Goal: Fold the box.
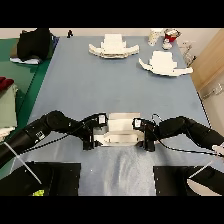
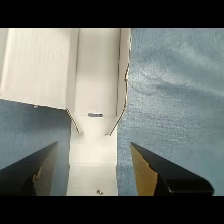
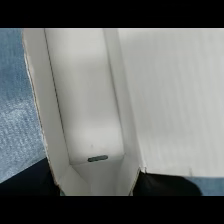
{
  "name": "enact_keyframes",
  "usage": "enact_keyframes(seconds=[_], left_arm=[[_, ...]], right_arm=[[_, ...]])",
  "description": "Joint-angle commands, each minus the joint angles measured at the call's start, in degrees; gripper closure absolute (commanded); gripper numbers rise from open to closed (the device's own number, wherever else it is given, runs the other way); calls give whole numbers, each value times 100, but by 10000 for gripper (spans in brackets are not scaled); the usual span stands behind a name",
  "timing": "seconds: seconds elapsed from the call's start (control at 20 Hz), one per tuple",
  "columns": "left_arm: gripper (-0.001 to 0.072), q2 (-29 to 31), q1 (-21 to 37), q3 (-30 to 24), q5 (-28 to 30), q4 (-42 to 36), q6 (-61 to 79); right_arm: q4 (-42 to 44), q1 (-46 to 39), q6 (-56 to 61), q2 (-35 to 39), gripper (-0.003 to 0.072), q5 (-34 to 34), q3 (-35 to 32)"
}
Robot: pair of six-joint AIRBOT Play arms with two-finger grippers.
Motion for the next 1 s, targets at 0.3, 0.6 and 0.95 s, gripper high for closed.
enact_keyframes(seconds=[0.3, 0.6, 0.95], left_arm=[[303, -809, -205, -92, 649, -1067, 1491], [615, -946, -330, -70, 848, -1276, 1547], [614, -1141, -472, -68, 852, -1978, 1805]], right_arm=[[-9, 2, 0, 2, 222, 0, -4], [-9, 2, 0, 2, 222, 0, -4], [-11, 2, 0, 2, 221, 2, -4]])
